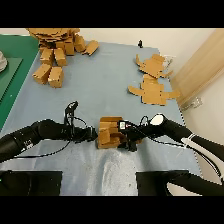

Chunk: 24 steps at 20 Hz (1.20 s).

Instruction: Fold the box.

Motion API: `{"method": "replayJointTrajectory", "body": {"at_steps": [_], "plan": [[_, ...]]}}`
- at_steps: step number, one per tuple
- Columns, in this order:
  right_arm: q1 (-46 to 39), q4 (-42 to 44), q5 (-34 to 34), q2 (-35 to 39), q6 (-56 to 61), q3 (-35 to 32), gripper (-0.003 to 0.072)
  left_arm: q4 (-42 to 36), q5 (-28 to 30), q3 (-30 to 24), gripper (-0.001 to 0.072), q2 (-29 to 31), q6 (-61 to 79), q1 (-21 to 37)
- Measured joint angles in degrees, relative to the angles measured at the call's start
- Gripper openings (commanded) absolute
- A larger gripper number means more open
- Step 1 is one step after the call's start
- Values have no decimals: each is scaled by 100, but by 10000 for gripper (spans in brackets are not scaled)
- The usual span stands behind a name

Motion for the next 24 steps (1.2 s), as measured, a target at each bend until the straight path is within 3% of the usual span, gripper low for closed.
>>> {"method": "replayJointTrajectory", "body": {"at_steps": [8, 16, 20, 24], "plan": [[0, 0, -2, 0, 2, 0, 470, 1849, -879, 79, 471, 66, -2009, -13], [2, 0, -7, 0, 0, 0, 470, 2291, -1062, 385, 471, 474, -3084, -291], [2, 0, -11, 0, 0, 0, 471, 2444, -990, 525, 471, 341, -3654, -682], [2, 0, -13, 0, 0, 0, 470, 3067, -977, 841, 471, 50, -4623, -1204]]}}
